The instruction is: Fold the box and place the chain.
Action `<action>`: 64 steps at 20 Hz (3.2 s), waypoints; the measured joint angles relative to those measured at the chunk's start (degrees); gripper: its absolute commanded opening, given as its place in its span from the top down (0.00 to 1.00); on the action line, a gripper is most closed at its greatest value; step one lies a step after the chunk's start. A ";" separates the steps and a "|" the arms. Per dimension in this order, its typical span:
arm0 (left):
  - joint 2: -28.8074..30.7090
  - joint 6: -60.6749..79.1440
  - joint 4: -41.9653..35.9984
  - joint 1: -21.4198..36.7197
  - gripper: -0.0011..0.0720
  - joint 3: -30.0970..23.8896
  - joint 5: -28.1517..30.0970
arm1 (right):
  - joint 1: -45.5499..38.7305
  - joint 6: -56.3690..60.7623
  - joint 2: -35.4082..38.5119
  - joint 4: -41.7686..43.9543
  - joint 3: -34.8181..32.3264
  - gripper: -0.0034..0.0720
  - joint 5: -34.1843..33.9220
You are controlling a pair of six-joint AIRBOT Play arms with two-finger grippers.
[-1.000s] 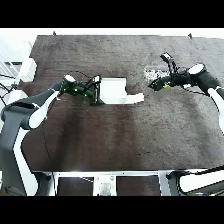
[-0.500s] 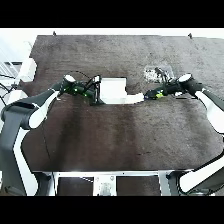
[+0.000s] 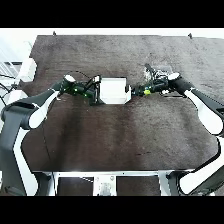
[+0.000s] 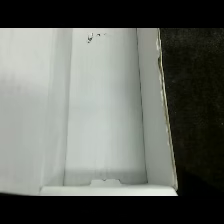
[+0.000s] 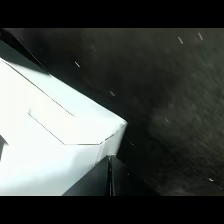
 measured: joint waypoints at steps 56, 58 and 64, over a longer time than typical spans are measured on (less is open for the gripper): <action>0.00 -0.02 -0.02 0.00 0.45 -0.02 0.02 | 23.21 60.08 -9.53 -56.83 27.96 0.48 11.69; 0.00 -0.02 -0.02 0.00 0.45 -0.02 0.00 | 23.45 62.97 -9.90 -58.25 28.22 0.50 12.35; 0.00 -0.07 -0.04 0.00 0.45 -0.02 0.04 | 23.80 67.98 -10.45 -60.65 28.46 0.62 13.11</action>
